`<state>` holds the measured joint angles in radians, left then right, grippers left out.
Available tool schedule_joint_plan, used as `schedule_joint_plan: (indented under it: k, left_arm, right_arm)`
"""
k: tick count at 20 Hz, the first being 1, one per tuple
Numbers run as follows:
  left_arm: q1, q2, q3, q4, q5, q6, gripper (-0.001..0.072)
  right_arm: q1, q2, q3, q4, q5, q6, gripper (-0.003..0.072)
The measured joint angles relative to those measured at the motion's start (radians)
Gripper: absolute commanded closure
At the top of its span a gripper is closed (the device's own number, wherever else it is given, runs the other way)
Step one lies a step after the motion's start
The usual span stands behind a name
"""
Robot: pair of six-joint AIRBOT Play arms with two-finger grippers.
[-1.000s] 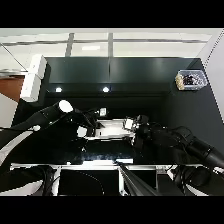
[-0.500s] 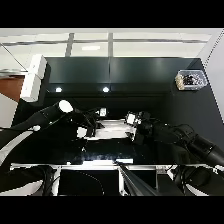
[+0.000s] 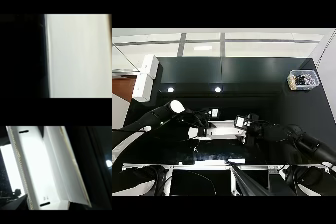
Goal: Fold the box and place the chain.
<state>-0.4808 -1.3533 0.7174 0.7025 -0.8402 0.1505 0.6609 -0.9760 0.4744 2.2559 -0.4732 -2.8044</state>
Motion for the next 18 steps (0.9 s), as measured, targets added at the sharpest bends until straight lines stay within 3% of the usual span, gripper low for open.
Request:
schedule_joint_plan:
  k: [18]
  left_arm:
    - [0.0,0.001,0.0,-0.005,-0.007,0.0,0.068]
  right_arm:
    - [0.0,-0.132,0.0,0.066,-0.006,-0.109,-0.001]
